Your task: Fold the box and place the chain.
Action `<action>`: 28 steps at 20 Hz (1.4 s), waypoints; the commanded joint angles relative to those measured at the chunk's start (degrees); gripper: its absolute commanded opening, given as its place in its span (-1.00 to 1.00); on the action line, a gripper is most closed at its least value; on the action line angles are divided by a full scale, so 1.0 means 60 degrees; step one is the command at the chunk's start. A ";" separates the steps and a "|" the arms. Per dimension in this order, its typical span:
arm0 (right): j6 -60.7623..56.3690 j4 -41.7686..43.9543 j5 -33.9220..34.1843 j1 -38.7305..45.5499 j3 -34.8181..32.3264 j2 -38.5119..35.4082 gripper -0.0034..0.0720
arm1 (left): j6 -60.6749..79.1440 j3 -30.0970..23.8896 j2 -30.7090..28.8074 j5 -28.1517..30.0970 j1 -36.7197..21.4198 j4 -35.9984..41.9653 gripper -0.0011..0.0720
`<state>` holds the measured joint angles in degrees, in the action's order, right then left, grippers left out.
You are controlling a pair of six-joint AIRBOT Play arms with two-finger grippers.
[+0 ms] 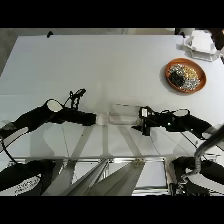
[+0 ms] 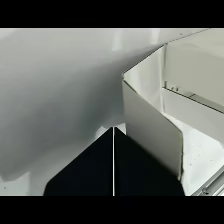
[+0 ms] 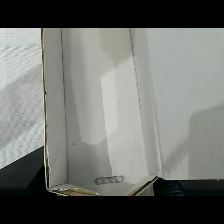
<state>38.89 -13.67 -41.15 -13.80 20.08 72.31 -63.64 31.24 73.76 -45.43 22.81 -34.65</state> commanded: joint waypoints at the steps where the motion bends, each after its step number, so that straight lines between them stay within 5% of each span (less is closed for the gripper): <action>1: 0.0000 0.0004 0.0000 -0.0011 0.0004 -0.0007 0.25 | 0.0368 0.0004 -0.0237 0.0051 0.0091 0.0270 -0.95; 6: 0.0000 0.0000 0.0000 -0.0011 0.0004 -0.0007 0.25 | 0.0590 0.0004 -0.0954 0.0015 0.0087 0.0295 -0.91; 9: 0.0000 0.0004 0.0000 -0.0011 0.0004 -0.0007 0.25 | 0.1344 0.0004 -0.1096 -0.0226 0.0255 0.1031 -0.36; 11: 0.0000 0.0004 0.0000 -0.0011 0.0004 -0.0007 0.25 | 0.1796 0.0004 -0.1056 -0.0113 0.0543 0.1541 -0.35; 14: 0.0000 0.0004 0.0000 -0.0011 0.0004 -0.0007 0.25 | 0.1818 0.0004 -0.1056 0.0022 0.0801 0.1657 0.00; 28: 0.0000 0.0000 0.0000 -0.0011 0.0004 -0.0007 0.25 | 0.0747 0.0302 -0.0769 0.0696 0.1559 0.1158 0.38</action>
<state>38.89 -13.67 -41.12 -13.82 20.08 72.31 -55.37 32.45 68.45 -42.78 31.11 -25.08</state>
